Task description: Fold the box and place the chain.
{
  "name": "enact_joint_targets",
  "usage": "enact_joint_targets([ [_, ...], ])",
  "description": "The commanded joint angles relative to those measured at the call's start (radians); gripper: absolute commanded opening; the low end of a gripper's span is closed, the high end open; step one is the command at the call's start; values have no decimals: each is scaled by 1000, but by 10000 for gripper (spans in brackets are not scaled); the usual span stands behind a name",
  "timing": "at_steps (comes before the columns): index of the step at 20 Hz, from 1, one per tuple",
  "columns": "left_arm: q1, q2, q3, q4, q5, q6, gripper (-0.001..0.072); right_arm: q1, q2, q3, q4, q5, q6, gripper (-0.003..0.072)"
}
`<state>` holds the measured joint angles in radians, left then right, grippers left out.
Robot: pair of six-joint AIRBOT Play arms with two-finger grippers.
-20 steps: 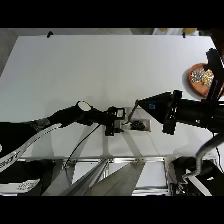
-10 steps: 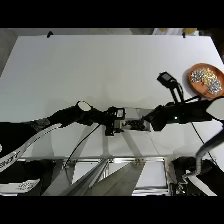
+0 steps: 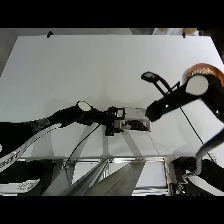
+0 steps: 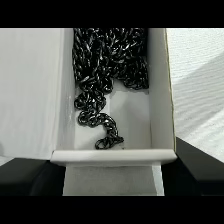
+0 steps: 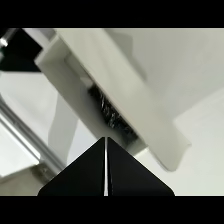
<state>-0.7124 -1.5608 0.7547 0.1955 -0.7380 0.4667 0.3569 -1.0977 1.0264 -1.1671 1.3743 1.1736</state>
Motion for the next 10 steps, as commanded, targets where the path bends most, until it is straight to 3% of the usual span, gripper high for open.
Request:
enact_joint_targets([
  [1,0,0,1,0,0,0,233,-4,-124,271,-8,47,-63,19],
  [3,0,0,1,0,0,0,233,-4,-169,328,-13,-14,-119,19],
  [6,0,0,1,0,0,0,233,-4,-244,303,-12,-59,-196,19],
  [10,0,0,1,0,0,0,232,23,-220,84,-2,-193,-323,19],
])
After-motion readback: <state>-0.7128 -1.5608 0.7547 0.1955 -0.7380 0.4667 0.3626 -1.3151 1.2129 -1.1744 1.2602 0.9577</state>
